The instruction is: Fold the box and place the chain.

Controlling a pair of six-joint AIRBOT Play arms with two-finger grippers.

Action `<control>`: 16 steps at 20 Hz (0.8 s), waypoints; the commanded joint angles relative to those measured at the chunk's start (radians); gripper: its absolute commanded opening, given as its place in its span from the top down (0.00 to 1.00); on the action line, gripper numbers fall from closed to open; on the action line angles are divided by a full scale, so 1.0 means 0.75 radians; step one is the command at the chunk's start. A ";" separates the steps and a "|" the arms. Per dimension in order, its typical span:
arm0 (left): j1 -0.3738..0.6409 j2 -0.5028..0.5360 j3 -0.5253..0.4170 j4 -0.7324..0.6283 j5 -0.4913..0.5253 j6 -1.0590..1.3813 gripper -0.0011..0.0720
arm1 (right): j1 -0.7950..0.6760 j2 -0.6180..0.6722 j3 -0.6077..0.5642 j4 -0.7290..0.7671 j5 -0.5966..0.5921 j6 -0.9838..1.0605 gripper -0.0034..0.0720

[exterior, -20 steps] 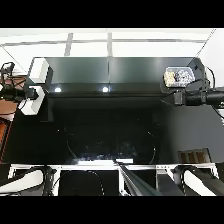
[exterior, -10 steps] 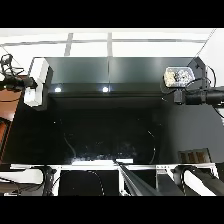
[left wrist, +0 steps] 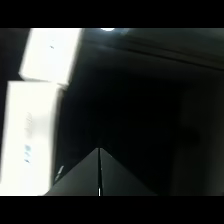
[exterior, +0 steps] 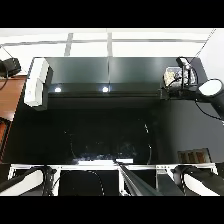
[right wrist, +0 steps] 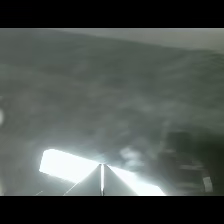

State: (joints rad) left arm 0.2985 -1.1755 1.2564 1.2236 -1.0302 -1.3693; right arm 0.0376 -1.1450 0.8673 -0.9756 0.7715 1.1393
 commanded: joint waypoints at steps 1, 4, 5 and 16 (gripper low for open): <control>-0.104 0.370 -0.386 -0.096 0.078 -0.027 0.95 | 0.052 -0.086 0.001 -0.239 -0.186 0.117 0.93; -0.196 0.649 -0.741 -0.083 0.217 -0.025 0.95 | 0.052 -0.093 0.002 -0.271 -0.162 0.117 0.93; -0.201 0.713 -0.814 -0.081 0.244 -0.030 0.95 | 0.052 -0.093 0.002 -0.272 -0.162 0.117 0.93; -0.196 0.794 -0.894 -0.081 0.320 -0.030 0.95 | 0.052 -0.093 0.002 -0.272 -0.163 0.117 0.93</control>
